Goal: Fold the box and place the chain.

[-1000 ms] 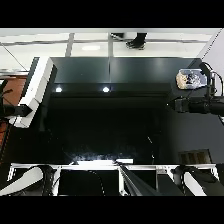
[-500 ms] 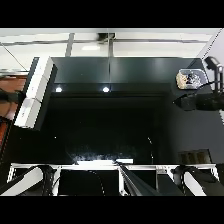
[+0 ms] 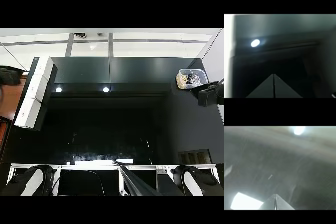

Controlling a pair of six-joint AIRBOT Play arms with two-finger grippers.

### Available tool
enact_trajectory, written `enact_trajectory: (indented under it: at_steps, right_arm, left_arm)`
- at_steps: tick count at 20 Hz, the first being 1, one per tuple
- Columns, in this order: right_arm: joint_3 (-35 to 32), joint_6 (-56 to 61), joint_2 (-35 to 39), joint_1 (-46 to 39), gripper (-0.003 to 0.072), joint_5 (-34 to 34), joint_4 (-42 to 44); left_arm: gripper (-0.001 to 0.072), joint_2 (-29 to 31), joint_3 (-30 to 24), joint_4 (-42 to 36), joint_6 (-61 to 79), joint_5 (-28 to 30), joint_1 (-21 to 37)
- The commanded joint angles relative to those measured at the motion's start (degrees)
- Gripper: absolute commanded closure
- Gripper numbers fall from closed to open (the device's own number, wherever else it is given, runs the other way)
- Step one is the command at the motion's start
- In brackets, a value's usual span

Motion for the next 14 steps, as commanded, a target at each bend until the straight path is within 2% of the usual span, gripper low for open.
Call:
enact_trajectory:
  at_steps: [1, 3, 5, 7, 11, 14]
  right_arm:
    - [-10.0, -2.3, 5.2, 0.0, 0.0675, -22.6, -1.1]
    - [-17.6, -3.3, 4.7, 0.0, 0.0674, -32.0, -1.1]
    - [-22.2, -9.1, 4.0, 0.0, 0.0674, -37.2, -1.2]
    - [-22.8, -10.6, 4.0, 0.0, 0.0673, -37.5, -2.3]
    - [-22.8, -10.6, 4.0, 0.0, 0.0672, -32.3, -5.0]
    - [-22.8, -10.6, 4.0, 0.0, 0.0672, -32.3, -5.0]
  left_arm:
    - [0.0683, 9.6, -8.9, 4.4, 2.9, 11.5, -11.9]
    - [0.0682, 12.1, -15.9, 5.7, 2.9, 18.0, -15.4]
    - [0.0680, 12.1, -21.3, 4.0, 2.9, 20.1, -16.2]
    - [0.0680, 12.0, -23.5, 4.0, 2.9, 20.0, -16.2]
    - [0.0680, 12.0, -24.0, 4.0, 2.5, 18.6, -16.2]
    - [0.0680, 12.0, -24.0, 4.0, 2.5, 18.6, -16.2]
